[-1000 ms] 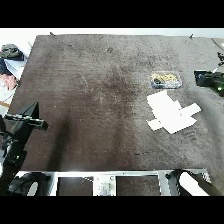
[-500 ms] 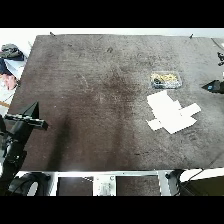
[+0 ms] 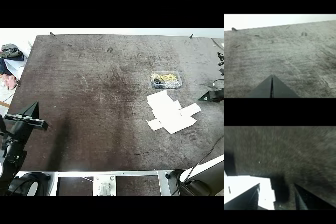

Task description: Fold the box and place the chain.

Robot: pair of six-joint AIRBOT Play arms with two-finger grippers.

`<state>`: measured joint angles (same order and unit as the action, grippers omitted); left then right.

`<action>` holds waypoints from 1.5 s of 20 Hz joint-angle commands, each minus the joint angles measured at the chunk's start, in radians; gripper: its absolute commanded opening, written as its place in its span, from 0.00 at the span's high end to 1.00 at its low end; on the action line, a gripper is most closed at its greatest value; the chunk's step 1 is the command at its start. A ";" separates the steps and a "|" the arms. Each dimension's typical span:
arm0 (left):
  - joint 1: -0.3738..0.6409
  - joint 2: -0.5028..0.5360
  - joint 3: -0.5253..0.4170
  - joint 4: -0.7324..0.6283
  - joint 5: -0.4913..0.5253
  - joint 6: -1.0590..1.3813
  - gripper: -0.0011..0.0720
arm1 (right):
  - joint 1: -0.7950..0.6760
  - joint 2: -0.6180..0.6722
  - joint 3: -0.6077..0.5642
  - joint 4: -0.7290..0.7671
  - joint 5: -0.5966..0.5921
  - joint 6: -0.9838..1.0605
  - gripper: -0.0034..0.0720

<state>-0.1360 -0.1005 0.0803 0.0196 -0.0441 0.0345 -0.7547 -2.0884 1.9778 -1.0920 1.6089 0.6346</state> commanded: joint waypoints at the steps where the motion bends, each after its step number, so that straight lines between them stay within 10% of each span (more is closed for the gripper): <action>1: 0.000 -0.001 0.000 0.000 0.000 0.000 0.97 | 0.000 -0.056 0.012 -0.013 0.099 -0.039 0.34; 13: 0.000 0.000 0.000 0.000 0.000 0.000 0.97 | 0.071 -0.051 -0.097 0.067 0.202 -0.103 0.60; 18: 0.000 0.000 0.000 0.000 0.000 0.000 0.97 | 0.085 0.027 -0.201 0.072 0.202 -0.113 0.94; 30: 0.000 0.000 0.000 0.000 0.000 0.000 0.97 | 0.263 0.319 -0.748 0.499 0.036 -0.157 0.95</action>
<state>-0.1360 -0.1005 0.0803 0.0196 -0.0437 0.0345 -0.5671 -1.8362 1.3758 -0.7506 1.7535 0.4877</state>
